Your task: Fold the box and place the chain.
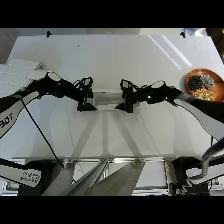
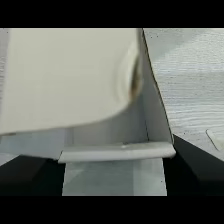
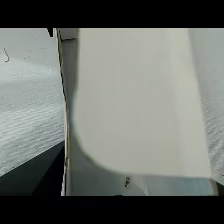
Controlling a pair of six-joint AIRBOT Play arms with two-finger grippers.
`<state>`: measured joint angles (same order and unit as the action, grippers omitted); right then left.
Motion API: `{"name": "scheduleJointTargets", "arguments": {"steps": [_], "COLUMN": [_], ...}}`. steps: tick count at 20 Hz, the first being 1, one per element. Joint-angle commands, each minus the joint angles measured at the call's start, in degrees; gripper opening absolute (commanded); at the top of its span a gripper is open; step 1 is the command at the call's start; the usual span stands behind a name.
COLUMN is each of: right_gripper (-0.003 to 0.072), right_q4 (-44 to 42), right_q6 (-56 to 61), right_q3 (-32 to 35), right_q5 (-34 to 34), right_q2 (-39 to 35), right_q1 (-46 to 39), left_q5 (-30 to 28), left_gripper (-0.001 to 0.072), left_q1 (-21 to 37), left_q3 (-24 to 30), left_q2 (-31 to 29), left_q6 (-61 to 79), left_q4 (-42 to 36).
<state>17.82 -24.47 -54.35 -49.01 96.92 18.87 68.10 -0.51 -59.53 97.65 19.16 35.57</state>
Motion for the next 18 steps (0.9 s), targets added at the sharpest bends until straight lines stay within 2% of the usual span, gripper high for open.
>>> {"name": "scheduleJointTargets", "arguments": {"steps": [1, 2, 3, 10, 13, 18], "right_gripper": [0.045, 0.0515, 0.0554, 0.0603, 0.0603, 0.0602], "right_q4": [0.3, 0.3, 0.3, 0.8, 7.3, 20.9], "right_q6": [0.0, 0.0, 0.0, 0.0, 0.9, 11.6], "right_q3": [0.0, 0.0, 0.0, 0.0, 0.0, 0.0], "right_q5": [-0.1, -0.1, -0.1, -0.1, 0.0, 0.0], "right_q2": [0.0, 0.0, 0.0, -0.9, -3.2, -7.4], "right_q1": [0.0, 0.0, 0.0, 0.0, 0.0, 0.0], "left_q5": [-2.5, -3.3, -3.6, -5.1, -5.4, -5.3], "left_gripper": [0.0121, 0.0172, 0.0174, 0.0174, 0.0173, 0.0174], "left_q1": [0.0, 0.0, 0.0, 0.0, 0.0, 0.0], "left_q3": [-0.1, -0.1, -0.1, 0.0, 0.0, 0.0], "left_q2": [-0.3, -0.3, -0.3, 0.2, 0.8, 0.7], "left_q6": [0.5, 0.5, 0.5, 0.5, 0.5, 0.5], "left_q4": [-0.4, -0.4, -0.4, -0.3, -0.2, -0.3]}}
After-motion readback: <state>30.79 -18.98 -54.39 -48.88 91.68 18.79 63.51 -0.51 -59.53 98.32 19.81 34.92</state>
